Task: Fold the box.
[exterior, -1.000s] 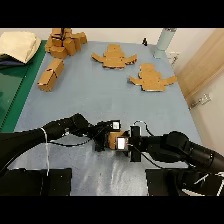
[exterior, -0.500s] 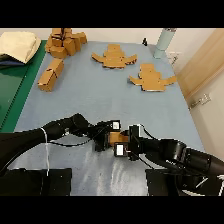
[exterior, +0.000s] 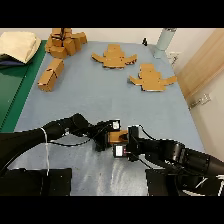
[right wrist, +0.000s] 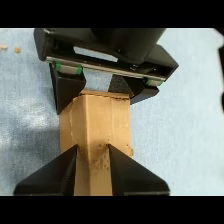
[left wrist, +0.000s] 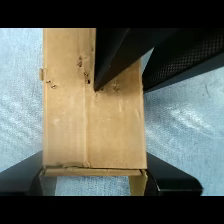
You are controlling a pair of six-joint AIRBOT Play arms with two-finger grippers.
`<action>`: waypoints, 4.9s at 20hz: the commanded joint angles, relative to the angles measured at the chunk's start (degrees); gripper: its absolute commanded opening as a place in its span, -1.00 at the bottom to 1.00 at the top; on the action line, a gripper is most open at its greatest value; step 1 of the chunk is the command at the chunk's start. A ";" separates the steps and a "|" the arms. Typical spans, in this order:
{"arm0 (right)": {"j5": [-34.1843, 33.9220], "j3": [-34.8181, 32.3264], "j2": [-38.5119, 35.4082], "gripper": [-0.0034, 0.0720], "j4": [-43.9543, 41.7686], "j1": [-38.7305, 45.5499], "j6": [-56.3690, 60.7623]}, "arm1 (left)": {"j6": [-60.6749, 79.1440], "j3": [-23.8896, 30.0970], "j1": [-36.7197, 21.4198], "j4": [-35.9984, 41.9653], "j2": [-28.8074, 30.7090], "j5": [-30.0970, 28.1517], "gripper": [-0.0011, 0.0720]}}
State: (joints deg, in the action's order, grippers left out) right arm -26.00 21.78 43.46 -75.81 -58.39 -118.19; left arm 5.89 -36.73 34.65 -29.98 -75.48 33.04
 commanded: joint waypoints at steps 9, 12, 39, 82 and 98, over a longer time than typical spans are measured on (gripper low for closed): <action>-0.83 0.04 -3.54 -0.21 -2.23 0.04 0.11 | 0.09 0.00 0.00 -0.07 -0.02 0.02 0.47; -1.09 0.04 -3.96 -0.21 -2.45 0.04 0.11 | 0.09 0.02 0.00 -0.07 -0.02 0.00 0.47; -1.46 0.83 -4.61 -0.56 -0.98 0.04 0.11 | 0.11 0.02 0.00 -0.07 -0.02 0.02 0.47; -4.66 0.76 -6.97 -0.88 -4.31 -0.15 0.13 | 0.09 0.02 0.00 -0.07 -0.02 0.02 0.47; -5.11 0.72 -2.69 -0.90 -5.05 -0.17 0.33 | 0.09 0.00 0.00 -0.04 -0.02 0.02 0.47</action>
State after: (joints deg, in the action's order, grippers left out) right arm -31.11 22.50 40.71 -80.77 -58.57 -117.89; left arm 5.98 -36.73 34.65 -30.02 -75.48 33.06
